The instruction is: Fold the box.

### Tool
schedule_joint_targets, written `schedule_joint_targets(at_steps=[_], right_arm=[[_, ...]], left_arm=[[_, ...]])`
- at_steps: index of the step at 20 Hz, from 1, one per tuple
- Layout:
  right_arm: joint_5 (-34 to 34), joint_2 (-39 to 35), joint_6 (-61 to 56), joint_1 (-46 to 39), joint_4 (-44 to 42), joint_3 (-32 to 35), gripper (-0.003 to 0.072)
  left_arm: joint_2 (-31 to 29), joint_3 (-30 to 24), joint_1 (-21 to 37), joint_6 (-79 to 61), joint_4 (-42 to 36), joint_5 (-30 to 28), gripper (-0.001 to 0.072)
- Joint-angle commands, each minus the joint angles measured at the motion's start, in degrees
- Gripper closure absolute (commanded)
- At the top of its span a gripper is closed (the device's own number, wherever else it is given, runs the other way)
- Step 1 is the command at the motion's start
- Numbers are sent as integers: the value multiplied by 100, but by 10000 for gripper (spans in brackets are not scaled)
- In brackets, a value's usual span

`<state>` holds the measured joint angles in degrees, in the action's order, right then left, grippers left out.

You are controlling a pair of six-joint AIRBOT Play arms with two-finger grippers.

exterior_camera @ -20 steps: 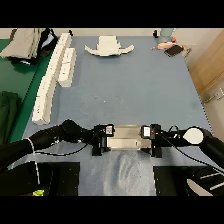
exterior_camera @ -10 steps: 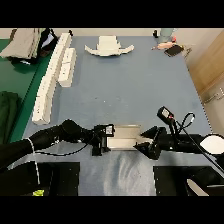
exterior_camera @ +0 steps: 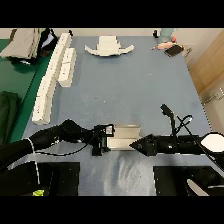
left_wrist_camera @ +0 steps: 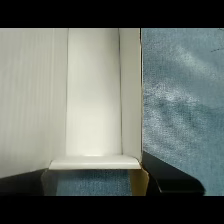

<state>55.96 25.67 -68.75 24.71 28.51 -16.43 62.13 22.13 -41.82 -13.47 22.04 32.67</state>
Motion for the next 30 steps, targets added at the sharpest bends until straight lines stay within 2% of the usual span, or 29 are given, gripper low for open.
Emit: schedule_joint_targets(at_steps=[1,3,6,8,13,16,23,26,30], right_arm=[[-133,476,-125,7,-496,-35,483],[-203,1021,74,4,-658,-225,684],[-979,1871,767,4,-654,-826,684],[-1397,2455,817,4,-262,-1167,684],[-1447,3906,894,7,-85,-1344,684],[-1401,4323,1158,7,-85,-1344,684],[-1320,4085,1521,4,-238,-1478,684],[-866,3613,1690,4,-201,-1670,684],[170,2566,1930,4,264,-1725,684]], left_arm=[[0,7,2,-2,2,-2,201],[0,7,2,-2,2,2,200],[0,7,2,-2,2,2,200],[0,7,2,-2,2,2,200],[2,7,2,-2,2,2,200],[0,7,2,-2,2,4,200],[0,7,2,-2,2,7,200],[2,7,2,-2,2,4,200],[0,7,2,-2,2,4,200]])
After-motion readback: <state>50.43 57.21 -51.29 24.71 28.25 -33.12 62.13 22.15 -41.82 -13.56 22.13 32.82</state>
